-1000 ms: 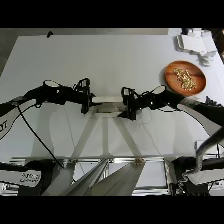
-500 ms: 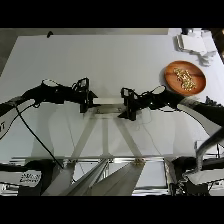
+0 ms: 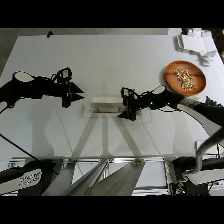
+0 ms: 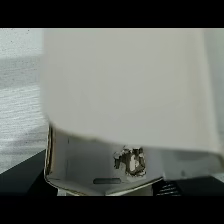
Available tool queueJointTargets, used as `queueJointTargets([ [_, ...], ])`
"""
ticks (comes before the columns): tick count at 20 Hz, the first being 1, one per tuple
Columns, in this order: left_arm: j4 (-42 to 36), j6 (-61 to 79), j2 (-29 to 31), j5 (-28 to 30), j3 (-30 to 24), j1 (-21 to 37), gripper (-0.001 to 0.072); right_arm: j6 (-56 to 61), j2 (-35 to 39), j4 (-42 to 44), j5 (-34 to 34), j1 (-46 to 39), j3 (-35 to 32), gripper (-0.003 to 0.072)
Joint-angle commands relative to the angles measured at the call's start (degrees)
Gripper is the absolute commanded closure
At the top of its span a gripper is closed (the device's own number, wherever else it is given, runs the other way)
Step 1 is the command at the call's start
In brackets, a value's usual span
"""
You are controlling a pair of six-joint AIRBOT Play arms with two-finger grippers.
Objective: Fold the box and place the chain.
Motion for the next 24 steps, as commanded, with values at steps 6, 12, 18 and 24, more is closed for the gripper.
queueJointTargets([
  [6,6.5,-9.3,3.3,-11.7,-0.1,-12.4,0.0704,0.0,0.0,0.0,0.0,0.0,0.0,0.0145],
  [12,-8.1,-7.9,-1.0,10.8,-0.2,-17.1,0.0703,0.0,0.0,0.0,0.0,0.0,0.0,0.0145],
  [18,-11.4,-8.9,-3.7,26.5,-0.2,-15.3,0.0703,0.0,0.0,0.0,0.0,0.0,0.0,0.0145],
  [24,-11.1,-8.8,-11.5,23.6,-0.2,-15.3,0.0703,0.0,0.0,0.0,0.0,0.0,0.0,0.0145],
])
